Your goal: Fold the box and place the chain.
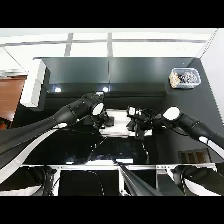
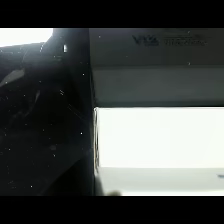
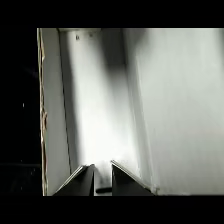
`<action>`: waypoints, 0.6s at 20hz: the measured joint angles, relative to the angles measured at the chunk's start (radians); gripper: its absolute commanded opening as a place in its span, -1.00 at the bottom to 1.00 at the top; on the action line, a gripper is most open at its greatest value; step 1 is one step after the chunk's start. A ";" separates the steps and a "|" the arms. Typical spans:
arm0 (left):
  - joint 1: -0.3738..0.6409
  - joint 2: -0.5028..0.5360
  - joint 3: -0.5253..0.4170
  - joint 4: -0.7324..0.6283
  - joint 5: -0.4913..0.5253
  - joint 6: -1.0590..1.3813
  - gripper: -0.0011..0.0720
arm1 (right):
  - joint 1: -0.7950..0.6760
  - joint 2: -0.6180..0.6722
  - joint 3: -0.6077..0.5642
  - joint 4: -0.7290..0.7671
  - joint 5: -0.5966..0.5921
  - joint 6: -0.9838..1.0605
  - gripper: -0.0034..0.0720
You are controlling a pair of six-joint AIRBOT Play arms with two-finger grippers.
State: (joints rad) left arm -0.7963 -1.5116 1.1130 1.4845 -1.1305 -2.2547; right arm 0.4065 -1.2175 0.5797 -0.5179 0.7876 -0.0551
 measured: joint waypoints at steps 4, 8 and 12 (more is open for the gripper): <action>0.000 0.000 0.000 0.000 0.003 0.000 -0.91 | 0.000 -0.044 0.000 0.078 -0.004 0.027 -0.53; 0.000 0.000 0.000 0.000 0.005 0.000 -0.91 | -0.001 -0.056 0.000 0.093 0.017 0.087 -0.36; 0.000 0.000 0.000 -0.004 0.005 0.000 -0.91 | -0.038 -0.015 0.017 0.071 0.093 0.216 -0.86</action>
